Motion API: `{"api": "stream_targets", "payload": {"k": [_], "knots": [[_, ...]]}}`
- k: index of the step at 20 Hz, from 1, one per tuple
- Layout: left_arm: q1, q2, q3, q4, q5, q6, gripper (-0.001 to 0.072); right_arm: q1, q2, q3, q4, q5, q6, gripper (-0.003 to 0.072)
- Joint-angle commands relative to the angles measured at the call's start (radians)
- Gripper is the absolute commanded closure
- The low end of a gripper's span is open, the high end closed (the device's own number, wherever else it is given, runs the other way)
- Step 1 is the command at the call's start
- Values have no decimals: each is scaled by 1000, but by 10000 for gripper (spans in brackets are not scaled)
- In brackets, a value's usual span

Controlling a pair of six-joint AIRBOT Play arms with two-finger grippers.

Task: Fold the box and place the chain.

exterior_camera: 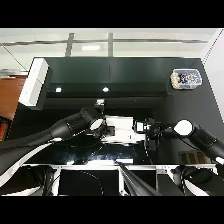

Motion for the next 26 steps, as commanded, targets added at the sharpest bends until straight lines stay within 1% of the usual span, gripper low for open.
{"api": "stream_targets", "payload": {"k": [1,2,3,4,9,11,14,15,16,22,26], "knots": [[1,0,1,-2,2,0,678,-5,-27,-1,108,-18,-121,159],[1,0,1,-2,2,0,677,-5,-38,-1,133,-36,-122,160],[1,0,1,-2,2,0,678,-5,-45,-1,153,-38,-122,270],[1,0,1,-2,2,0,677,-2,-47,-1,166,-34,-121,326],[1,0,1,-2,2,0,678,66,-47,-1,182,-36,-109,324],[1,0,1,-2,2,0,677,97,-47,-1,188,-49,-97,324],[1,0,1,-2,3,0,678,103,-47,-1,193,-86,-74,325],[1,0,1,-2,3,0,678,103,-47,-1,197,-87,-71,363],[1,0,1,-2,2,0,677,104,-47,-1,203,-87,-70,466],[1,0,1,-2,2,0,677,104,-49,-4,216,-88,-68,471],[1,0,1,-2,2,0,678,104,-72,-13,224,-90,-68,467]]}}
